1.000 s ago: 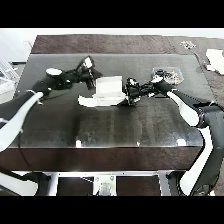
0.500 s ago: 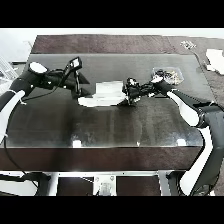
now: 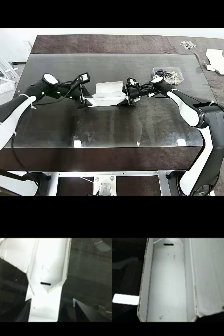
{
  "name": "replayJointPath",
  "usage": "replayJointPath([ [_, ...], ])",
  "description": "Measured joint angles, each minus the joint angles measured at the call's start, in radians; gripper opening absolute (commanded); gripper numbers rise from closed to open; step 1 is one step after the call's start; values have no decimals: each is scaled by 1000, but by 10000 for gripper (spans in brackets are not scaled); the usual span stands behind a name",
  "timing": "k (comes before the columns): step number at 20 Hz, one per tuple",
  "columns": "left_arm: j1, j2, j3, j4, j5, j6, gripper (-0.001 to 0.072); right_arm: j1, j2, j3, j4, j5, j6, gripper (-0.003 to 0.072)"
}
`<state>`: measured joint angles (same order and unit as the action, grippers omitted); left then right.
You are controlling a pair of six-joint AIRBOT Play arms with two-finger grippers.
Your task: Fold the box and place the chain.
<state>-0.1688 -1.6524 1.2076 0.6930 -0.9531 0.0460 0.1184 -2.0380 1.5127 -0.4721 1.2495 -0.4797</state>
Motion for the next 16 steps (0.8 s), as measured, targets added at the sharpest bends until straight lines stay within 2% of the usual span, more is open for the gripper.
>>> replayJointPath([
  [7,-10,-24,-2,-21,88,55,604,0,0,0,0,0,0,579],
  [13,-40,-26,-3,-39,123,84,602,0,0,0,0,0,0,578],
  [14,-50,-26,-3,-40,130,88,571,0,0,0,0,0,0,579],
  [15,-54,-26,-3,-42,141,89,476,0,0,0,0,0,0,579],
  [16,-55,-26,-3,-42,154,91,474,0,0,0,0,0,0,579],
])
